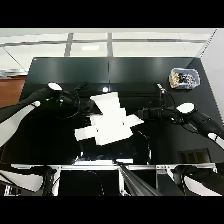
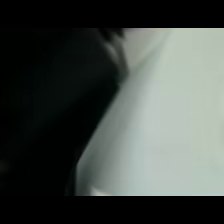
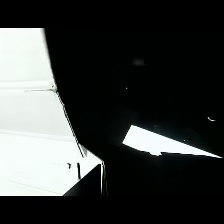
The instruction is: Fold the box and place the chain.
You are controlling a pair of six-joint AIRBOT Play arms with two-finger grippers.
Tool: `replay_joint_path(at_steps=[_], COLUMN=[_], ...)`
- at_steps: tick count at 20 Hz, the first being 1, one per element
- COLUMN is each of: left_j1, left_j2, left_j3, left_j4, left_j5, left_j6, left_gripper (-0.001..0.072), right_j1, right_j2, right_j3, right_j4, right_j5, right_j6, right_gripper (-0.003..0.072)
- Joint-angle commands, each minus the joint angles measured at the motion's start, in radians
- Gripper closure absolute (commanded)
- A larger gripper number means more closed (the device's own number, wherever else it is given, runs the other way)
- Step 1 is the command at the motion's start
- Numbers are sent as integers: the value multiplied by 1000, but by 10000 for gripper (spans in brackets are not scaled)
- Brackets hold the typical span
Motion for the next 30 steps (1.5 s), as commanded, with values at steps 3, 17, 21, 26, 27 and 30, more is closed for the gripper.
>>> replay_joint_path(at_steps=[3, 17, 21, 26, 27, 30], left_j1=[-37, -102, -220, -311, -314, -317], left_j2=[-51, 34, 286, 381, 361, 310], left_j3=[95, 180, 9, -147, -147, -147], left_j4=[113, 295, 302, 377, 375, 372], left_j5=[-180, -152, 165, 511, 511, 525], left_j6=[179, 198, 351, 776, 787, 818], left_gripper=[490, 688, 687, 683, 683, 684], right_j1=[0, -163, -283, -288, -288, -286], right_j2=[1, 50, 128, 129, 129, 126], right_j3=[0, 136, 227, 226, 226, 211], right_j4=[-2, -282, -515, -639, -586, -510], right_j5=[8, 329, 413, 240, 232, 219], right_j6=[2, 2, -53, -63, -52, -135], right_gripper=[671, 45, 45, 46, 46, 46])
